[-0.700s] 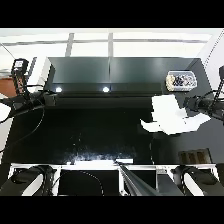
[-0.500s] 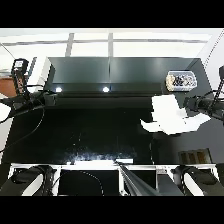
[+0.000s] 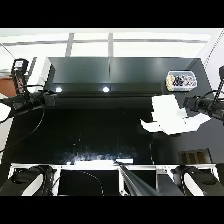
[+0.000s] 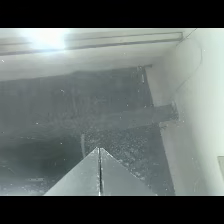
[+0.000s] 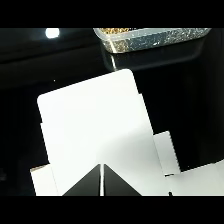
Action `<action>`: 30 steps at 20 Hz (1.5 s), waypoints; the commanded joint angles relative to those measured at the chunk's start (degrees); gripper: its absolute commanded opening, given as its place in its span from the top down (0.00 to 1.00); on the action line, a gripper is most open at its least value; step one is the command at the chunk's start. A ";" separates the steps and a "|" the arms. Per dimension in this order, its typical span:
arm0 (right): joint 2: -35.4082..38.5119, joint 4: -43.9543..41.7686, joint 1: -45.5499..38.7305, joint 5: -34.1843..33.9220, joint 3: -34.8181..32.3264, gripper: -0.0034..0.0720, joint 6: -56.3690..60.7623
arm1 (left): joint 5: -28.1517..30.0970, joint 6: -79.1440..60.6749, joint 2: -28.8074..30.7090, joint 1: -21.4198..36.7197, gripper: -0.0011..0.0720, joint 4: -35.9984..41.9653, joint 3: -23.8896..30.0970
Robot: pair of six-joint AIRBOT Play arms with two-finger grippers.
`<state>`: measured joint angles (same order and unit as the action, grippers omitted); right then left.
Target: Fold the box and place the chain.
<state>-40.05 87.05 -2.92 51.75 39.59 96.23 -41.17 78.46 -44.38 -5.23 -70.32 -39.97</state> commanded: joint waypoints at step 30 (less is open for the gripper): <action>-59.21 -30.49 -47.74 42.38 34.07 0.25 -42.03 | 12.59 -1.55 -2.03 -4.83 0.02 2.25 0.00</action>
<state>-96.92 55.02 -54.19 90.87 71.72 57.08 -27.18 77.52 -46.37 -9.15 -68.25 -39.94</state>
